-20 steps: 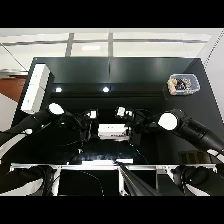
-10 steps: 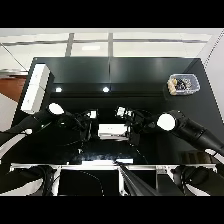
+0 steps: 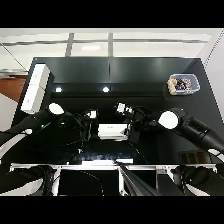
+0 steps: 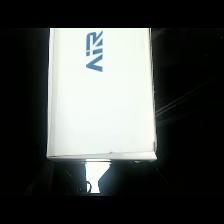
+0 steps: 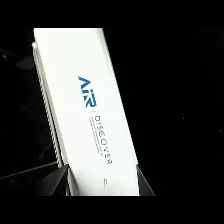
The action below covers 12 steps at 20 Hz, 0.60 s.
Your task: Fold the box and place the chain.
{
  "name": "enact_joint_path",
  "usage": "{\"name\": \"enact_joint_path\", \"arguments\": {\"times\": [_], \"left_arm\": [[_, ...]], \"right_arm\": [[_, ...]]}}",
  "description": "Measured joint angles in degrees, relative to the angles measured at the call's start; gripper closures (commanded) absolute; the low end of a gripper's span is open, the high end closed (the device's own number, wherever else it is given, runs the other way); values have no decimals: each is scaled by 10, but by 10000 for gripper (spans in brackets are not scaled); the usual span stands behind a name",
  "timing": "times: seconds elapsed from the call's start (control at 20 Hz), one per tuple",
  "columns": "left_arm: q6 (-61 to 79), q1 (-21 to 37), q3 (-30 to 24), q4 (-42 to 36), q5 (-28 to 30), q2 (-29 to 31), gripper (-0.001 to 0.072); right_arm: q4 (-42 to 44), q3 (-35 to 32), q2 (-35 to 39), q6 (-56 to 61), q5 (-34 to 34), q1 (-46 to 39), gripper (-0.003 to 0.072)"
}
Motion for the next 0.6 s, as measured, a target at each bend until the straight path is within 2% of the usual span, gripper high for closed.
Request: {"name": "enact_joint_path", "arguments": {"times": [0.05,0.1,0.15,0.6], "left_arm": [[0,0,0,0,0,0,242],[0,0,0,0,0,0,242],[0,0,0,0,0,0,242],[0,0,0,0,0,0,242]], "right_arm": [[-1,2,2,1,3,0,238],[0,3,3,2,3,0,391],[1,5,4,4,7,0,423],[1,6,1,6,17,0,425]]}}
